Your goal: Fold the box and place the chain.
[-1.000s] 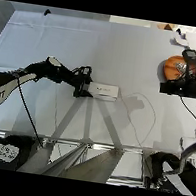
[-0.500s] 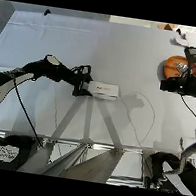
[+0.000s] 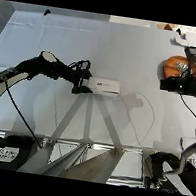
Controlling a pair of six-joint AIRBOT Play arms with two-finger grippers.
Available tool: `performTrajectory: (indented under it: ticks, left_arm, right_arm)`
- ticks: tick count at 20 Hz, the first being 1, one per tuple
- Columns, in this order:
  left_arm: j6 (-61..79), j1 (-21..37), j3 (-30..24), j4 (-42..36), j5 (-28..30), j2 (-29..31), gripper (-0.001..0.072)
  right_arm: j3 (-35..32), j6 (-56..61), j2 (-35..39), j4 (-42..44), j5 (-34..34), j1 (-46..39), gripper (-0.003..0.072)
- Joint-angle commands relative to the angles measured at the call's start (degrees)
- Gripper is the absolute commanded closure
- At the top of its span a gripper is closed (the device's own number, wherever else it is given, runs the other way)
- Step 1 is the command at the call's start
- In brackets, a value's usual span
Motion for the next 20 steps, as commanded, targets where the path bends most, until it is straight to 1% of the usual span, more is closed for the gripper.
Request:
performTrajectory:
  ticks: [1, 6, 7, 8, 9, 10, 12, 14, 17, 18, 19, 20]
  left_arm:
    - [-0.42, 0.22, 0.04, 0.02, -0.17, 1.31, 0.0217]
    - [-0.44, 1.90, 0.04, 0.44, 0.13, 6.60, 0.0219]
    - [-0.61, 2.60, 0.04, 0.42, 0.35, 8.00, 0.0232]
    - [-1.97, 3.32, 0.04, 0.42, 0.96, 9.27, 0.0313]
    - [-4.44, 4.33, 0.04, 0.44, 1.29, 10.60, 0.0467]
    - [-6.29, 5.55, 0.04, 0.48, 1.25, 11.93, 0.0570]
    - [-8.31, 8.09, 0.04, 0.92, 1.33, 14.01, 0.0577]
    - [-10.47, 11.10, 0.04, 3.04, 2.27, 15.85, 0.0578]
    - [-16.57, 15.56, 0.04, 7.30, 6.54, 18.29, 0.0579]
    - [-20.81, 17.33, 0.04, 7.98, 8.74, 19.02, 0.0586]
    - [-26.10, 19.08, 0.04, 7.96, 11.04, 19.54, 0.0665]
    - [-31.08, 20.87, 0.04, 7.96, 13.09, 19.91, 0.0700]
  right_arm:
    - [0.02, 0.04, 0.04, 0.24, 0.44, -0.04, 0.0679]
    - [0.00, 0.04, 0.04, 0.26, 1.36, -0.04, 0.0679]
    - [0.00, 0.04, 0.04, 0.31, 1.36, -0.04, 0.0679]
    - [0.02, 0.04, 0.04, 0.42, 1.33, -0.04, 0.0679]
    - [0.02, 0.02, 0.04, 0.44, 1.29, -0.04, 0.0679]
    - [0.02, 0.02, 0.04, 0.42, 1.25, -0.04, 0.0679]
    - [0.02, 0.04, 0.04, 0.44, 1.25, -0.04, 0.0679]
    - [0.02, 0.04, 0.04, 0.44, 1.25, -0.04, 0.0679]
    - [0.02, 0.00, 0.04, 0.42, 1.22, -0.04, 0.0679]
    - [0.02, 0.00, 0.04, 0.39, 1.20, -0.04, 0.0679]
    - [0.02, 0.00, 0.04, 0.39, 1.20, -0.04, 0.0679]
    - [0.02, 0.00, 0.04, 0.39, 1.20, -0.04, 0.0679]
